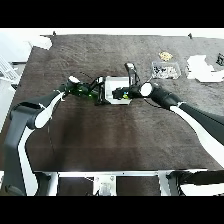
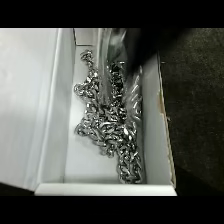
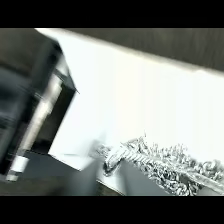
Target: Fold the box and place the chain.
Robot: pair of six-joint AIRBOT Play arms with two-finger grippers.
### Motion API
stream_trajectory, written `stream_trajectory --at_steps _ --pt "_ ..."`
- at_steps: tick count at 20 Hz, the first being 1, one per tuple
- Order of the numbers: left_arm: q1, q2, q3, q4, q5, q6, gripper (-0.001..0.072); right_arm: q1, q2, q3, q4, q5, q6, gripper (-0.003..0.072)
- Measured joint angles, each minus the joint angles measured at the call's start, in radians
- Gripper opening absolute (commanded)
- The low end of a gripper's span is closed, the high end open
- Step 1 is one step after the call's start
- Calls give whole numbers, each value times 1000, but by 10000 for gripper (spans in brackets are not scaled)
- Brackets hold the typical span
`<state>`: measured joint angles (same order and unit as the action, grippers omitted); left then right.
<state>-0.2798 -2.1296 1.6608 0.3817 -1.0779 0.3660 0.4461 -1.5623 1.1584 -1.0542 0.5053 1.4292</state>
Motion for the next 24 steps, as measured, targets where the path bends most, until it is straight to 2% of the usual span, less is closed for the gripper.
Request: stream_trajectory --at_steps 3,6,11,14,16,22,23,24 --pt "0 0 0 0 0 0 351 -12 -8 9 6 -4 0 494" --pt "0 0 0 0 0 0 351 -63 46 14 -37 0 0 494" --pt "0 0 0 0 -1 0 351 -257 76 16 -129 34 3 509" --pt "0 0 0 0 0 0 351 -383 15 29 -110 41 -14 509" --pt "0 0 0 0 0 0 351 -443 -46 61 -48 43 -78 509" --pt "0 0 0 0 0 0 351 -535 -264 269 110 95 -259 505" --pt "0 0 0 0 0 0 351 -542 -294 303 129 109 -289 437" --pt "0 0 0 0 0 0 350 -549 -322 337 154 125 -325 440"
